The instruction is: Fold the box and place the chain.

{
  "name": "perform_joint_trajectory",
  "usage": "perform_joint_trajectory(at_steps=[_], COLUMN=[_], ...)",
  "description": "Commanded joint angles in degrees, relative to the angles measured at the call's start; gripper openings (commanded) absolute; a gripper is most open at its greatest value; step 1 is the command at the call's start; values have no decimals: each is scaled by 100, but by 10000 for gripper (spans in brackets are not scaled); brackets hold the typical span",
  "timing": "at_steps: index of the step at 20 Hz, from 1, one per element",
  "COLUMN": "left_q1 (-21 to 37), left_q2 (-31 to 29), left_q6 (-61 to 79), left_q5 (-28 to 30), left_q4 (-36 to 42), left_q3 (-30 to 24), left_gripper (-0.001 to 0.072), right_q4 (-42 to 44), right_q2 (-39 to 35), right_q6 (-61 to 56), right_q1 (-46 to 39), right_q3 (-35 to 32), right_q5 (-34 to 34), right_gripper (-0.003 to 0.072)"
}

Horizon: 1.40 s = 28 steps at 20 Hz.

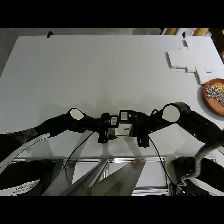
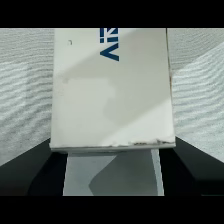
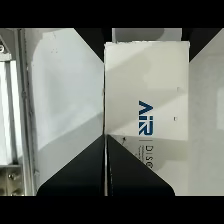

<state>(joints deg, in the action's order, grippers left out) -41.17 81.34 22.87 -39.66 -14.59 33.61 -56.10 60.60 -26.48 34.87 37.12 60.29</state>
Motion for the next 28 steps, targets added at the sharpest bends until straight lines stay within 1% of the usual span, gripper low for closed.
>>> perform_joint_trajectory(at_steps=[1, 7, 11, 14, 17, 18, 20, 22, 23, 25, 28], left_q1=[0, 0, 0, 0, 0, 0, 0, 0, 0, 0, 0], left_q2=[-4, -4, -4, -4, -4, -4, -4, -4, -4, -4, -4], left_q6=[0, 0, 0, 0, 0, 0, 0, 0, 0, 0, 0], left_q5=[0, 0, 0, 0, 0, 0, 0, 0, 0, 0, -2], left_q4=[0, 0, 0, 0, 0, 0, 0, 0, 0, 0, 0], left_q3=[0, 0, 0, 0, 0, 0, 0, 0, 0, 0, 0], left_gripper=[331, 331, 331, 331, 331, 331, 331, 331, 331, 331, 331], right_q4=[-20, -42, -50, -103, -402, -632, -1333, -2140, -2494, -2710, -2660], right_q2=[42, 177, 118, -199, -678, -890, -1311, -1628, -1661, -1617, -1558], right_q6=[-2, -7, -39, -118, -621, -942, -1414, -1792, -2114, -2721, -3248], right_q1=[17, 17, 17, 11, -197, -376, -828, -1458, -1856, -2704, -3703], right_q3=[-76, -111, -111, -109, -105, -105, -105, -107, -109, -153, -179], right_q5=[-129, -258, -243, -273, -264, -184, 247, 688, 804, 769, 872], right_gripper=[16, 16, 16, 16, 16, 16, 16, 16, 17, 17, 17])
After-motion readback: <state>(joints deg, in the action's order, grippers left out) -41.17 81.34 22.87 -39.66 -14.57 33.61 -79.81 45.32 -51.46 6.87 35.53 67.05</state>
